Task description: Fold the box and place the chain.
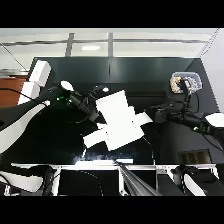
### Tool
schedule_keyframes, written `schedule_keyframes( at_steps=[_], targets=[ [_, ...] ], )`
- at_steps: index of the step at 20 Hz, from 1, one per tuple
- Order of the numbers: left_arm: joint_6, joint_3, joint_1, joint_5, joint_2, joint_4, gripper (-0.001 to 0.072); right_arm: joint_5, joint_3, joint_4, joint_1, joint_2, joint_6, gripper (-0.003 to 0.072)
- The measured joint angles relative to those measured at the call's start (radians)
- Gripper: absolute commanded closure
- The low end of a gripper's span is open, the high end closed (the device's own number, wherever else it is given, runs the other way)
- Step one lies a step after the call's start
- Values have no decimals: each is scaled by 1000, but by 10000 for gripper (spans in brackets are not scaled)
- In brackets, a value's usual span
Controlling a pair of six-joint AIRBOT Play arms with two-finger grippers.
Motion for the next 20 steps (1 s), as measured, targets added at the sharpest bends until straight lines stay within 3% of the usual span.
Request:
schedule_keyframes(
  at_steps=[3,6,11,16,20],
  targets=[
    [-23,-5,-36,-4,87,89,684,106,68,-175,-58,0,0,81],
    [59,-9,-83,42,156,146,683,138,97,-265,-86,0,0,82],
    [207,-13,-160,89,177,267,686,150,112,-311,-100,0,-11,82],
    [291,-43,-185,228,177,291,687,198,112,-324,-96,0,-146,83],
    [386,-83,-190,356,176,253,685,169,80,-343,-42,0,-259,82]
  ],
)
